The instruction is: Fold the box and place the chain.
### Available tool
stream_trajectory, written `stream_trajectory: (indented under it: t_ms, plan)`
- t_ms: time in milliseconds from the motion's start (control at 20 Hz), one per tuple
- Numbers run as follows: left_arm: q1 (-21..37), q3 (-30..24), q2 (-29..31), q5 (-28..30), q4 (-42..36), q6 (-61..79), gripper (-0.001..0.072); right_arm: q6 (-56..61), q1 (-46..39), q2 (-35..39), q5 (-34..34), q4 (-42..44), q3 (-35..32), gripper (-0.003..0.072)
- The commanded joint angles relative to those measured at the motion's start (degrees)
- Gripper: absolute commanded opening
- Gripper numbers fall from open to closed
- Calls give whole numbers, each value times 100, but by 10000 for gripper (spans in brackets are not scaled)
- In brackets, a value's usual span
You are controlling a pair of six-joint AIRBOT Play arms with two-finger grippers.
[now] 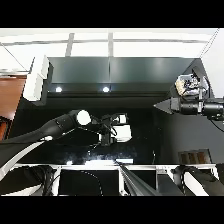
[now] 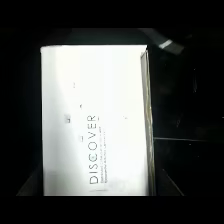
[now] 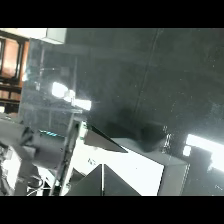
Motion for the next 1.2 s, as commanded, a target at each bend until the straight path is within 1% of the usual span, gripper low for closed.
stream_trajectory:
  t_ms: [0,50,100,150,200,300,400,500,550,650,700,850,900,950,1000,1050,1150]
  plan:
    - [-192,4,-155,101,385,-293,705,4,-4,2,13,0,4,18]
    - [-203,11,-138,98,391,-468,620,4,-4,2,20,0,4,18]
    - [-179,46,-116,44,455,-704,418,9,-4,2,20,0,4,18]
    - [-122,101,-70,-92,610,-986,299,28,-4,2,20,0,4,18]
    - [-35,142,13,-227,798,-1320,283,33,-4,2,24,0,4,18]
    - [293,133,343,-442,1329,-2194,283,33,-4,2,35,0,4,18]
    - [846,133,737,-804,2046,-3130,283,31,-4,2,33,0,4,18]
    - [1637,133,1123,-1311,2785,-3995,284,22,-4,2,26,-4,4,18]
    - [2138,133,1309,-1585,3163,-4398,284,22,-4,2,26,-4,4,18]
    - [3261,133,1609,-2041,3775,-5016,284,13,-4,2,26,-4,4,18]
    - [3921,133,1727,-2216,3930,-5171,284,-35,-4,2,24,-4,4,18]
    - [5823,133,1827,-2380,3926,-5390,284,-94,-4,2,-20,-4,4,17]
    - [6373,133,1814,-2428,3923,-5521,284,-94,-4,2,-48,-4,4,17]
    - [6793,133,1805,-2428,3901,-5556,284,-96,-4,2,-81,-4,4,17]
    - [7130,133,1790,-2385,3906,-5556,284,-96,-4,2,-129,-4,4,17]
    - [7344,133,1775,-2240,3915,-5528,284,-101,-4,2,-175,-4,4,17]
    - [7567,133,1740,-1792,3901,-5486,284,-107,-4,2,-258,-7,4,17]
